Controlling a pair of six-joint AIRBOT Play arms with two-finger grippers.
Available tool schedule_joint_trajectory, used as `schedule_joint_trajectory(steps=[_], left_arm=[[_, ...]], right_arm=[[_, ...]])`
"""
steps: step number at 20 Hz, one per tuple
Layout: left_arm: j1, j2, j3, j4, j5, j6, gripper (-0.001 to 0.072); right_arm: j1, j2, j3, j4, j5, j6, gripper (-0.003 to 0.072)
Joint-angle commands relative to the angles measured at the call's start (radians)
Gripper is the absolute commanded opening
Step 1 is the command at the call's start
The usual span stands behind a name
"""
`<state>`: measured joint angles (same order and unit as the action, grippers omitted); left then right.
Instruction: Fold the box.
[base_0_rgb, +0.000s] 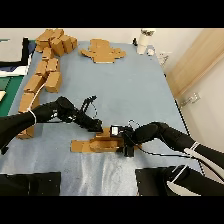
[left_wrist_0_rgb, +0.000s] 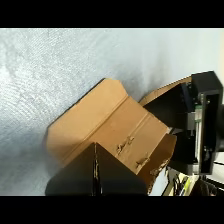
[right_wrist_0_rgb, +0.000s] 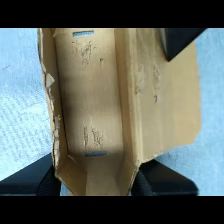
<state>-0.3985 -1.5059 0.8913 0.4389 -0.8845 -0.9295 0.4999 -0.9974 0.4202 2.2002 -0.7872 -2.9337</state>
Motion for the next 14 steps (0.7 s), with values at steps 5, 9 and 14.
schedule_joint_trajectory(steps=[5, 9, 14], left_arm=[[0.065, 0.184, 0.005, -0.08, -0.17, 0.332, 0.0011], [0.08, 0.34, 0.005, 0.085, -0.245, 0.543, 0.0012], [0.097, 0.398, -0.013, 0.178, -0.251, 0.826, 0.0014]], right_arm=[[0.0, -0.001, 0.0, -0.005, 0.0, 0.0, 0.051], [0.0, -0.001, 0.0, -0.005, 0.0, 0.0, 0.051], [0.0, -0.001, 0.0, -0.005, 0.0, 0.0, 0.051]])
